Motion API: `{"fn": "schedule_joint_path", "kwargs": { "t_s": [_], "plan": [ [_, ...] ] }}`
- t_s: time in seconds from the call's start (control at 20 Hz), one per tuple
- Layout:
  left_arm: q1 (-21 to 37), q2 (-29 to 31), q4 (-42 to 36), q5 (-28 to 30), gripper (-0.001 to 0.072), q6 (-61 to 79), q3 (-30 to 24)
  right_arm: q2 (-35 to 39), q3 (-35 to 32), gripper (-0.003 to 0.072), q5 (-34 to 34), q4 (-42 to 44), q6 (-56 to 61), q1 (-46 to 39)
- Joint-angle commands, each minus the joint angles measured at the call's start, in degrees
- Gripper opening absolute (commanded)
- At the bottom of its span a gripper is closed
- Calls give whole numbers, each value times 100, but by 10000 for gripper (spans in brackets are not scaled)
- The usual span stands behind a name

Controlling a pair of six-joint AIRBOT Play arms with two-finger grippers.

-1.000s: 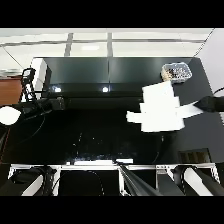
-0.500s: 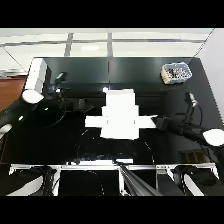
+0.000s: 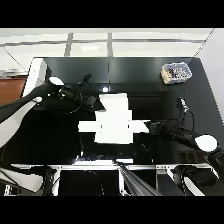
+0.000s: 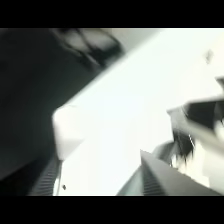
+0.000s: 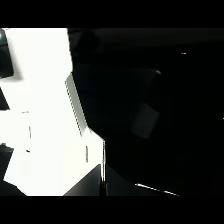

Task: Fold the box and place the chain.

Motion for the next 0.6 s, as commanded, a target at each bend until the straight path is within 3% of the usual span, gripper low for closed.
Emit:
{"fn": "schedule_joint_path", "kwargs": {
  "t_s": [0.0, 0.15, 0.2, 0.3, 0.35, 0.45, 0.5, 0.55],
  "plan": [
    [-63, -699, 238, -1633, 479, 682, 697, 7, -11, 14, -26, 15, 9, 39],
    [-256, -723, 667, -1615, 330, 1318, 896, 7, -11, 14, -26, 11, 9, 39],
    [-358, -723, 638, -1637, 314, 1471, 916, 7, -11, 14, -26, 11, 9, 39],
    [-522, -723, 772, -1633, 202, 1764, 933, 7, -11, 13, -26, 11, 9, 39],
    [-544, -723, 817, -1543, 95, 1779, 946, 7, -11, 14, -26, 11, 9, 39],
    [-520, -723, 817, -1495, 26, 1838, 986, 7, -11, 19, -24, 2, 2, 39],
    [-494, -713, 811, -1486, 25, 1832, 1014, 7, -9, 200, -28, -63, 4, 37],
    [-463, -680, 809, -1464, 24, 1805, 1038, 7, 17, 570, -4, -87, 4, 22]
  ]
}}
